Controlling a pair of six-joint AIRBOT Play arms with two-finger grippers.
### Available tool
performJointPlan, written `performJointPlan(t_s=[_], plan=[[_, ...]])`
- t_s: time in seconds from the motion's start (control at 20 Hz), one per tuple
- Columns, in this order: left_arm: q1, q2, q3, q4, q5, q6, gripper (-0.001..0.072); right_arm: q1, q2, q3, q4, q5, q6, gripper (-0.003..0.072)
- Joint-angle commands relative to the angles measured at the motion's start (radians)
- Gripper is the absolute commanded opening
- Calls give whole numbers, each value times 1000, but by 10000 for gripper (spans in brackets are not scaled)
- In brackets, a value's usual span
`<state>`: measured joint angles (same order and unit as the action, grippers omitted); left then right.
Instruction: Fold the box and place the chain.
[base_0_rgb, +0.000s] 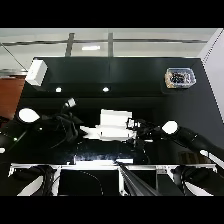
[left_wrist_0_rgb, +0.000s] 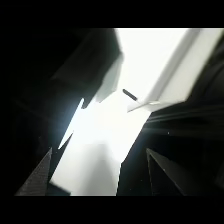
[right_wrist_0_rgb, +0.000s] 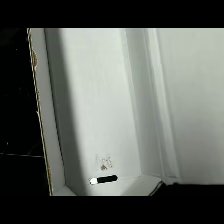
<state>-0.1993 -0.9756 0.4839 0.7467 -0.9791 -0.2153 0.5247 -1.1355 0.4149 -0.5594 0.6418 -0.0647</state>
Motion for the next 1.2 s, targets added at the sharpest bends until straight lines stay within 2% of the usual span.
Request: performJointPlan(t_s=[0.0,0.25,0.45,0.55,0.7,0.8,0.85,0.9,0.95,1.15], plan=[[-86,-27,-19,-42,72,246,710,1,-1,-1,0,0,0,486],[-139,-130,-19,-133,113,443,707,1,-1,-1,0,0,0,486],[-151,-172,-14,-138,187,504,707,1,-1,-1,0,0,0,486],[-151,-176,-10,-142,185,502,699,1,-1,0,0,0,0,486],[-151,-180,-10,-235,148,501,681,1,-1,-1,0,0,0,485],[-151,-180,-10,-252,132,504,673,1,-1,-1,0,0,0,485],[-151,-180,-10,-251,125,504,620,1,-1,-1,0,0,0,486],[-151,-180,-10,-251,113,503,509,1,-1,-1,0,0,0,485],[-151,-180,-10,-251,103,503,464,1,-1,-1,0,0,0,486],[-165,-180,-10,-214,80,496,461,1,-1,-1,0,0,0,485]])
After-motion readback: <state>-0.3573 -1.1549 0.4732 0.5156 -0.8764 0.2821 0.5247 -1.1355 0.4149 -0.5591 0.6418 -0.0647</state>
